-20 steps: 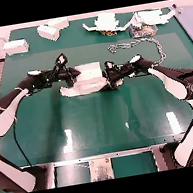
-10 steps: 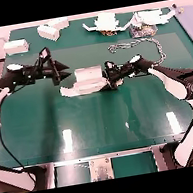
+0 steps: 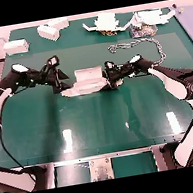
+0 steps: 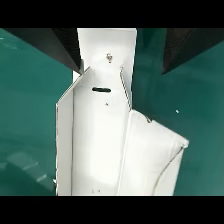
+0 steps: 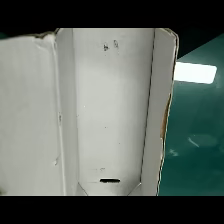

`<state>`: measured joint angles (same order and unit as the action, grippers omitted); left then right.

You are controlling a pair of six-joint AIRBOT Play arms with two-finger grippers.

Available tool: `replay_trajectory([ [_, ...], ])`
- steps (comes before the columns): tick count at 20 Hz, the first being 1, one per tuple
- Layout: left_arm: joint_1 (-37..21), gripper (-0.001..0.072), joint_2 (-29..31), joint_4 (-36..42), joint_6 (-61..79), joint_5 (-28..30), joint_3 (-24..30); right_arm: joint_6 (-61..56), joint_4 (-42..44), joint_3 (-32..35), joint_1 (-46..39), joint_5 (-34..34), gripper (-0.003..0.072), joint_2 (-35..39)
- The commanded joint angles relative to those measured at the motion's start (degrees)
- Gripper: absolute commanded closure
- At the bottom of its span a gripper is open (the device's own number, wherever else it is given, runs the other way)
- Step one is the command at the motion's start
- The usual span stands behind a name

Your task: Fold the box and place the chain.

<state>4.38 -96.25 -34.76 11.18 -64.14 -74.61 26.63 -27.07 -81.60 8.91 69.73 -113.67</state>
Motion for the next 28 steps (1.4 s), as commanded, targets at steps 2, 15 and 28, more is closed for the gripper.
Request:
replay_trajectory([
  [2, 1.6, 0.0139, 0.0, -3.0, -1.8, 3.3, 0.3, 0.0, 0.0, 0.0, 0.0, 0.0, 0.0106, 0.0],
  [15, 1.6, 0.0139, -4.6, -1.8, 1.4, -2.8, 0.3, 0.0, 0.0, 0.0, 0.0, 0.0, 0.0106, 0.0],
  [28, 2.8, 0.0243, -4.9, 0.0, 2.9, 1.0, 0.3, 0.0, 0.0, 0.0, 0.0, 0.0, 0.0105, 0.0],
])
